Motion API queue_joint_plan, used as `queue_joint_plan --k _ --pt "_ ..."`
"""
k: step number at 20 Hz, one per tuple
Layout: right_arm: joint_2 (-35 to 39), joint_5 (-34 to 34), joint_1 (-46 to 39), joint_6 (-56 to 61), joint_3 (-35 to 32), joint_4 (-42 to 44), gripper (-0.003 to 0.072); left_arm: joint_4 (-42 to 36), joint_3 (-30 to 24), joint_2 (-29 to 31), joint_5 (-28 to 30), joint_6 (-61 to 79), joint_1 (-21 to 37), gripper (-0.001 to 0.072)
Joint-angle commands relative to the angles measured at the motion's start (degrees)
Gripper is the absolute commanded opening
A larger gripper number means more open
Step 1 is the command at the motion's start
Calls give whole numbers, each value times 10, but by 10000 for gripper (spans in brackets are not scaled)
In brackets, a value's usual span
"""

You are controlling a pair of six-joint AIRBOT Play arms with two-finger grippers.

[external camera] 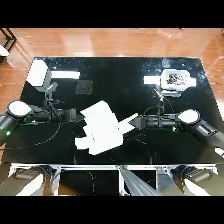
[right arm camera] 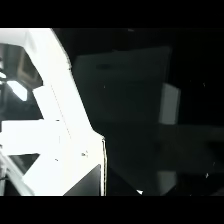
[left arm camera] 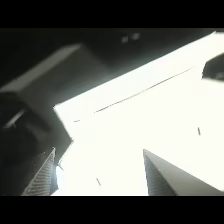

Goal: Fold the box and place the chain.

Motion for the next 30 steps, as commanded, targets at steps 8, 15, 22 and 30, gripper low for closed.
queue_joint_plan --k 8,15,22,30 --pt "1 -74 12 -56 -2 -2 28 -52 -13 -62 -64 238 44 640" --pt "1 -44 12 -55 -2 0 28 -219 -17 -173 -12 408 43 640" --pt "1 -45 12 -51 -2 0 28 -273 -17 -245 -109 560 43 640" --pt "1 -45 12 -51 -2 0 28 -267 -14 -251 -131 669 30 622"
